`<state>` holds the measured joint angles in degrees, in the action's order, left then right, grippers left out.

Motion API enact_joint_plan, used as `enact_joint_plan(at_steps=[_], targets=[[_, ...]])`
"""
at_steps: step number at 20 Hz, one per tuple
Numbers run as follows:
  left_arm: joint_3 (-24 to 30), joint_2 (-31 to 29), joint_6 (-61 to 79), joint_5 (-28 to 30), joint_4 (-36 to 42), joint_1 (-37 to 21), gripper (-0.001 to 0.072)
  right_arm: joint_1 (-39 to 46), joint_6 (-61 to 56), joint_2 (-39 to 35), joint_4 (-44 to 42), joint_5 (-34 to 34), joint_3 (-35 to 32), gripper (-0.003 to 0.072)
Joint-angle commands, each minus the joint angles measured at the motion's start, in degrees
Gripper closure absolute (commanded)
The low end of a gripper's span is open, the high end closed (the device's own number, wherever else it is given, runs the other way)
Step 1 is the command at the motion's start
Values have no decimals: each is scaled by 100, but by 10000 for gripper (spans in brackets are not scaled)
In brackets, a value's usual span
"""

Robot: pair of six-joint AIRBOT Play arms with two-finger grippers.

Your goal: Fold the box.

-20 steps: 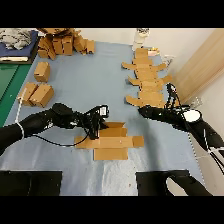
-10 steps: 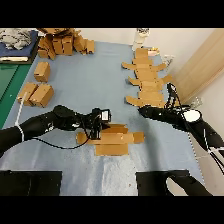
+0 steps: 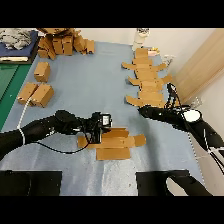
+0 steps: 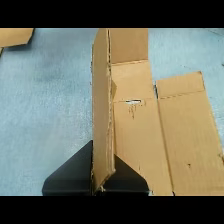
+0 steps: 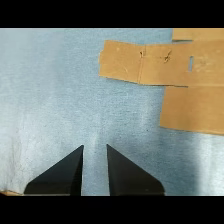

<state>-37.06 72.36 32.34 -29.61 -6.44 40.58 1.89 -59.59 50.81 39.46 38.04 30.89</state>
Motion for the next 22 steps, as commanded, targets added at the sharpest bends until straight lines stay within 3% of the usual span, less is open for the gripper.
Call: enact_joint_plan(at_steps=[1, 7, 13, 14, 15, 19, 20, 22], targets=[[24, 2, -232, -236, -24, 15, 697, 0, 0, -4, -2, 4, 2, 462], [24, 4, -872, -754, -234, 13, 697, 0, 0, -4, -4, 2, 2, 463], [24, 4, -1102, -634, -428, 2, 697, 0, 0, -4, -2, 7, 2, 466], [22, 4, -1099, -619, -428, -11, 697, 0, 2, -4, -2, 17, 2, 512], [22, 2, -1102, -610, -426, -35, 697, 0, 2, -4, 4, 48, 2, 608], [7, 2, -1145, -608, -382, -249, 697, 0, 2, -4, 20, 83, 2, 611], [0, 2, -1196, -629, -382, -280, 697, 0, 4, -4, 20, 127, 2, 681], [0, 4, -1250, -706, -387, -280, 697, -2, 39, -4, 42, 365, -2, 681]])
